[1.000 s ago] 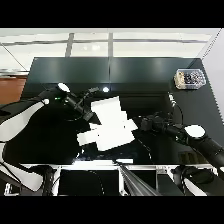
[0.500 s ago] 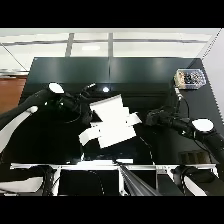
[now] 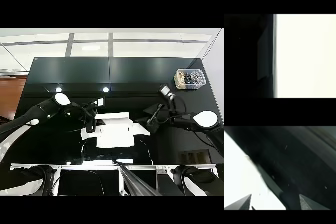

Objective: Fold the box and place the chain.

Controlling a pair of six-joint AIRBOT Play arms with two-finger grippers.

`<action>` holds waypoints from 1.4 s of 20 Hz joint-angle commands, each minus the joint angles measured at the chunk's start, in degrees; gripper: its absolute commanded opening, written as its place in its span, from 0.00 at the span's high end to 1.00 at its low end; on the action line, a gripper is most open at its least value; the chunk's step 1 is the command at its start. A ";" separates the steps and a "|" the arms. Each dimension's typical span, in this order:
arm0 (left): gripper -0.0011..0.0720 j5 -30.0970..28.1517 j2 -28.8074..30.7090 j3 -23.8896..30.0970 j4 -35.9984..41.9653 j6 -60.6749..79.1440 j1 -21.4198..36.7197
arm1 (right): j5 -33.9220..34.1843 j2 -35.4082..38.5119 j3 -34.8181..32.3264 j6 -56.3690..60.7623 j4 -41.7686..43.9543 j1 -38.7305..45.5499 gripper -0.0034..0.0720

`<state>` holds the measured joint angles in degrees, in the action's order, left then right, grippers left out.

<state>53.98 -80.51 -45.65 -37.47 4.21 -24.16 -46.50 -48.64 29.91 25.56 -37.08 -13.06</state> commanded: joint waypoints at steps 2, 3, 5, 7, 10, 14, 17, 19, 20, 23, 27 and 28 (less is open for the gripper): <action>0.94 -2.84 -2.32 0.24 -2.43 0.83 -1.01 | 0.26 -0.31 0.76 -1.31 -12.96 -7.26 0.07; 0.94 -3.10 -2.51 0.24 -2.56 0.83 -0.98 | 0.26 -0.63 0.76 -3.78 -15.45 -9.09 0.07; 0.94 -3.91 -2.91 0.24 -2.56 0.81 -1.01 | 0.74 -2.78 0.74 -6.16 -17.07 -10.40 0.07; 0.94 -4.28 -2.91 0.24 -2.51 0.72 -1.09 | 0.59 -5.49 0.74 -7.32 -16.94 -10.40 0.07; 0.94 -4.28 -2.91 0.24 -2.49 0.70 -1.18 | -0.98 -7.45 0.74 -7.32 -16.15 -10.40 0.07; 0.94 -4.26 -2.91 0.24 -2.47 0.70 -1.18 | -3.32 -8.74 -0.90 -10.67 -14.05 -11.15 0.07; 0.94 -4.26 -2.91 0.24 -2.47 0.70 -1.18 | -2.25 -9.18 -2.23 -15.96 -13.90 -13.62 0.07; 0.94 -4.26 -2.91 0.24 -2.47 0.70 -1.18 | 1.46 -10.21 -2.47 -16.65 -13.77 -16.55 0.07; 0.94 -4.31 -2.91 0.24 -2.47 0.72 -1.18 | 3.65 -10.91 -2.56 -16.65 -13.75 -17.81 0.07; 0.94 -4.28 -2.91 0.24 -2.49 0.70 -1.18 | 7.78 -12.35 -2.56 -16.68 -8.39 -20.46 0.07; 0.94 -3.82 -2.91 0.24 -2.49 0.17 -1.18 | 7.78 -12.35 -2.54 -18.80 -2.75 -20.98 0.07; 0.94 -3.82 -2.91 0.24 -2.49 0.20 -1.18 | 7.78 -12.35 -2.54 -18.80 -1.49 -20.98 0.07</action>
